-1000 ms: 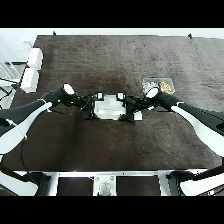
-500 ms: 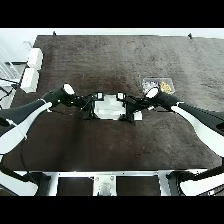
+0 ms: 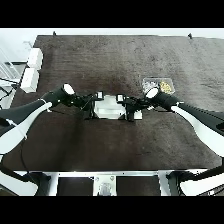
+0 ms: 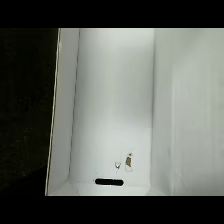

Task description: Fold the box and place the chain.

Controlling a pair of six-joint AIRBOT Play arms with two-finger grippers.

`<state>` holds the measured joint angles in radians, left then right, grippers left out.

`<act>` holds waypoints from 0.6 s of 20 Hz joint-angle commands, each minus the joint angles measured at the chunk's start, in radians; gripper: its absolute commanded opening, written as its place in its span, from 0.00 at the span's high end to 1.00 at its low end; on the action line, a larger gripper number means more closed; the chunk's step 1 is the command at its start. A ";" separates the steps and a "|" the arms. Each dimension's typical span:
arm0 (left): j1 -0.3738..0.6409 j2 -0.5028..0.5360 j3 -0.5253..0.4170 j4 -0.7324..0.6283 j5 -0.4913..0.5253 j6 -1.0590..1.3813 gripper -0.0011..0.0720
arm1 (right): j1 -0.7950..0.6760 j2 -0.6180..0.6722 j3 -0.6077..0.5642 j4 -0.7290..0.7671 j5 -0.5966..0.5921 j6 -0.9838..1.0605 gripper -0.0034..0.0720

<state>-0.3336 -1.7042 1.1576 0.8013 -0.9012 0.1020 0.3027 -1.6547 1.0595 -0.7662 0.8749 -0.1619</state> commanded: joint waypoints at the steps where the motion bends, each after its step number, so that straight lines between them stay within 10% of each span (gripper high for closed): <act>1: 0.000 0.000 0.001 0.002 -0.005 0.003 0.26 | -0.001 0.000 0.000 -0.001 -0.029 -0.037 0.17; 9: 0.000 0.000 0.001 0.001 -0.005 0.003 0.26 | -0.002 0.000 0.000 0.006 -0.006 -0.022 0.15; 10: 0.000 0.000 0.001 0.001 -0.005 0.003 0.26 | -0.004 0.001 0.000 0.005 0.011 -0.019 0.00; 12: 0.000 0.000 0.001 0.000 -0.007 0.002 0.26 | -0.018 0.008 0.000 0.002 0.052 0.048 0.00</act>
<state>-0.3332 -1.7046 1.1580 0.8017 -0.9066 0.1047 0.2955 -1.6531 1.0595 -0.7631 0.8665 -0.1757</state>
